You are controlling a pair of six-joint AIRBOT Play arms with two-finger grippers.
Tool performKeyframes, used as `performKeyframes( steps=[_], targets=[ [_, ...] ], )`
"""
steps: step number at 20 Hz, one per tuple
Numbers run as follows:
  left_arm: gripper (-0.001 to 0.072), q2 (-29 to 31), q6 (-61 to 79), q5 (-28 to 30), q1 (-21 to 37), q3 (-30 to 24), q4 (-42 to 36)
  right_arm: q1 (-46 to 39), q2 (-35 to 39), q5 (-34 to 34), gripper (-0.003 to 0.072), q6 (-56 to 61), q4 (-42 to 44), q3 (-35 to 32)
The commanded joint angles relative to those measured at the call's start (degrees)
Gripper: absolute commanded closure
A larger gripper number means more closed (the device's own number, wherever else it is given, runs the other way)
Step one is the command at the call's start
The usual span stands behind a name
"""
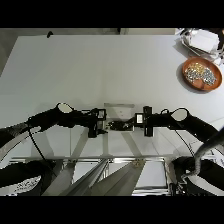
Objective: Fold the box and place the chain.
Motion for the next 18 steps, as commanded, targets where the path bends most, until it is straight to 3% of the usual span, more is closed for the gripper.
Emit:
performKeyframes(
  steps=[1, 6, 11, 14, 18],
  targets=[
    [0.0499, 0.0, 0.22, 0.04, 0.0, -0.02, 0.04, 0.04, 0.85, -4.55, 0.0671, 4.74, -0.96, 0.07],
    [0.0499, 0.0, 0.22, 0.04, 0.0, -0.02, 0.04, 0.04, 10.03, -4.39, 0.0673, 5.95, -6.54, 0.24],
    [0.0499, 0.0, 0.22, 0.04, 0.0, -0.02, 0.04, 0.04, 18.95, 0.48, 0.0673, 8.37, -7.34, 0.48],
    [0.0499, 0.0, 0.22, 0.04, 0.0, -0.02, 0.04, 0.11, 23.41, 4.33, 0.0672, 9.27, -6.56, 2.47],
    [0.0499, 0.0, 0.22, 0.04, 0.0, -0.02, 0.04, 0.11, 25.88, 11.34, 0.0673, 9.27, 2.86, 6.34]
  ],
)
